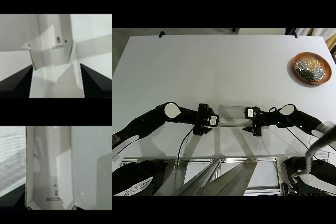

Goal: Fold the box and place the chain.

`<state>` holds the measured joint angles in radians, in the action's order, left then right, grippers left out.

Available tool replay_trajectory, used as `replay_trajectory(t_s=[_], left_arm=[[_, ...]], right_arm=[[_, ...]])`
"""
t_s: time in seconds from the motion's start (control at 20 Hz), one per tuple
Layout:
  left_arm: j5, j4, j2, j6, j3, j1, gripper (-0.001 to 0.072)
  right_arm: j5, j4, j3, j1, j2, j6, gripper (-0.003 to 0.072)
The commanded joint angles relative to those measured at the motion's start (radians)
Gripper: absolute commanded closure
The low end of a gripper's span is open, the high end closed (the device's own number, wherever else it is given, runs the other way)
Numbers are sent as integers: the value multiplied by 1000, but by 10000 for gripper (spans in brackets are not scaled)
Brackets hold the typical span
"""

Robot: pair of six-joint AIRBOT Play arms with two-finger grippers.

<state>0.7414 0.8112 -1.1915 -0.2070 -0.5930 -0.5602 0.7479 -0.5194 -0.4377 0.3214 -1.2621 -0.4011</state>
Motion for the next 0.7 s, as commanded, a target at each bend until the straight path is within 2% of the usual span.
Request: replay_trajectory(t_s=[0.0,0.2,0.25,0.45,0.5,0.65], left_arm=[[33,16,2,-13,0,1,74],[18,-20,-18,-11,0,-2,97],[14,-31,-25,-11,0,-3,158],[-42,-41,-28,-10,0,-3,160],[-58,-43,-28,-10,0,-3,187],[-57,-63,-28,-10,0,-3,329]], right_arm=[[0,0,0,0,1,0,267],[0,0,0,0,1,0,267],[0,0,0,0,1,0,267],[0,0,0,0,1,0,267],[0,0,0,0,1,0,267],[0,0,0,0,1,0,267]])
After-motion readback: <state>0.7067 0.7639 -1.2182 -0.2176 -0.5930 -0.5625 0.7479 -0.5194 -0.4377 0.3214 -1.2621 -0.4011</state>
